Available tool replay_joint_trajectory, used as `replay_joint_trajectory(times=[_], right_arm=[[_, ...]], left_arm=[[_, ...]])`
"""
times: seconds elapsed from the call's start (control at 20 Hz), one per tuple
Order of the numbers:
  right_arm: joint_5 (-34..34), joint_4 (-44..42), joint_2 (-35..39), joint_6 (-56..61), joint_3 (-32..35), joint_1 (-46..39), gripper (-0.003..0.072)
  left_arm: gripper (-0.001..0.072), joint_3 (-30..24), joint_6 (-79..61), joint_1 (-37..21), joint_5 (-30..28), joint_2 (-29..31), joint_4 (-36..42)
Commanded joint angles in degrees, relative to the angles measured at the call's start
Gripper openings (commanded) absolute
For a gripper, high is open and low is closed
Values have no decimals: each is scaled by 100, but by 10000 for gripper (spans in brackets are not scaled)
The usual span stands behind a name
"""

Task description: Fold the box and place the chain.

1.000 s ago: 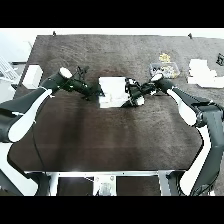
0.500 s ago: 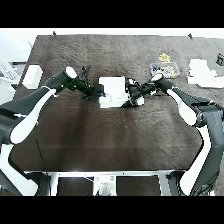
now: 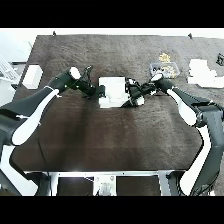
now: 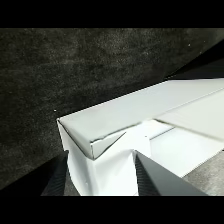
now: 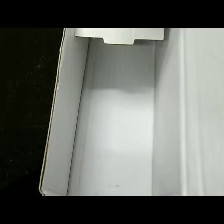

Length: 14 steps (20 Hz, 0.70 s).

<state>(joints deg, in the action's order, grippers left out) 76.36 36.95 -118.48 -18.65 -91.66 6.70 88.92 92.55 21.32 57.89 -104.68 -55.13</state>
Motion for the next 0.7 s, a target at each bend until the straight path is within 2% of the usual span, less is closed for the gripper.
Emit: replay_joint_trajectory(times=[0.0,0.35,0.45,0.65], right_arm=[[0,-2,-2,0,-4,0,592],[0,-2,-2,0,-4,0,592],[0,-2,-2,0,-4,0,592],[0,-2,-2,0,-4,0,592]], left_arm=[[464,105,131,125,4,-13,-306],[465,715,1226,326,804,-85,-1316],[465,782,1440,326,1062,-85,-1349],[465,793,1506,328,1198,-157,-1235]])
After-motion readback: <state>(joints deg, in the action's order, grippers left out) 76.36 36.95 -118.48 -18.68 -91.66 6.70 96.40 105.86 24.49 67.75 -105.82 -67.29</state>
